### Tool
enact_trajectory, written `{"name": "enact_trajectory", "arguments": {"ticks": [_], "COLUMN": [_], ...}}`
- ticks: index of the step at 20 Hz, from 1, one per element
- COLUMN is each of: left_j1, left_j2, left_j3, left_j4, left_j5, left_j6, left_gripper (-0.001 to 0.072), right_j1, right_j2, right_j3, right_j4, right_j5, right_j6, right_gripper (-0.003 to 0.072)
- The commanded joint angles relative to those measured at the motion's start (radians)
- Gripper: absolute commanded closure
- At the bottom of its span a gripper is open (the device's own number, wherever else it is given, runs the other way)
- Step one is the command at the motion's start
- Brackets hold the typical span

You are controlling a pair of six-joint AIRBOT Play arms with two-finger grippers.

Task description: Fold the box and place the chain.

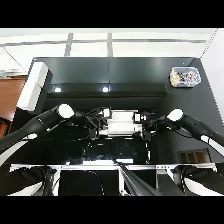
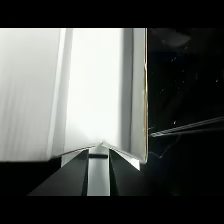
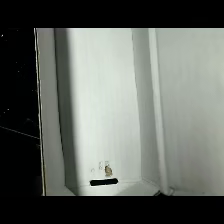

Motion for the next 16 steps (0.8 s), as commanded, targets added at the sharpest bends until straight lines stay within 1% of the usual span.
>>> {"name": "enact_trajectory", "arguments": {"ticks": [1, 5, 6, 7, 8, 9, 10, 11, 12, 13, 14, 15, 16], "left_j1": [-0.029, -0.023, -0.022, -0.022, -0.023, -0.026, -0.026, -0.023, -0.022, -0.022, -0.021, -0.018, -0.008], "left_j2": [-0.043, -0.050, -0.050, -0.050, -0.050, -0.050, -0.050, -0.047, -0.045, -0.040, -0.029, -0.008, 0.017], "left_j3": [0.001, 0.000, 0.000, 0.000, 0.000, 0.000, 0.000, 0.002, 0.003, 0.003, 0.005, 0.013, 0.025], "left_j4": [-0.129, -0.132, -0.130, -0.130, -0.131, -0.131, -0.130, -0.116, -0.103, -0.101, -0.086, -0.039, 0.011], "left_j5": [0.049, 0.071, 0.070, 0.068, 0.067, 0.068, 0.066, 0.045, 0.025, 0.013, 0.007, -0.013, -0.043], "left_j6": [0.003, -0.001, -0.001, -0.001, -0.001, -0.001, -0.002, -0.001, -0.002, -0.002, -0.021, -0.054, -0.120], "left_gripper": [0.0546, 0.0549, 0.0674, 0.0684, 0.0609, 0.0360, 0.0322, 0.0539, 0.0510, 0.0299, 0.0416, 0.0556, 0.0596], "right_j1": [0.001, 0.001, 0.001, 0.001, 0.001, 0.001, 0.001, 0.001, 0.001, 0.001, 0.001, 0.001, 0.001], "right_j2": [-0.001, -0.001, -0.001, -0.001, -0.001, -0.001, -0.001, -0.001, -0.001, -0.001, -0.001, -0.001, -0.001], "right_j3": [0.000, 0.000, 0.000, 0.000, 0.000, 0.000, 0.000, 0.000, 0.000, 0.000, 0.000, 0.000, 0.000], "right_j4": [0.000, 0.000, 0.000, 0.000, 0.000, 0.000, 0.000, 0.000, 0.000, 0.000, 0.000, 0.000, 0.000], "right_j5": [0.000, 0.000, 0.000, 0.000, 0.000, 0.000, 0.000, 0.000, 0.000, 0.000, 0.000, 0.000, 0.000], "right_j6": [0.000, 0.000, 0.000, 0.000, 0.000, 0.000, 0.000, 0.000, 0.000, 0.000, 0.000, 0.000, 0.000], "right_gripper": [0.0511, 0.0511, 0.0511, 0.0511, 0.0511, 0.0511, 0.0511, 0.0511, 0.0511, 0.0511, 0.0511, 0.0511, 0.0511]}}
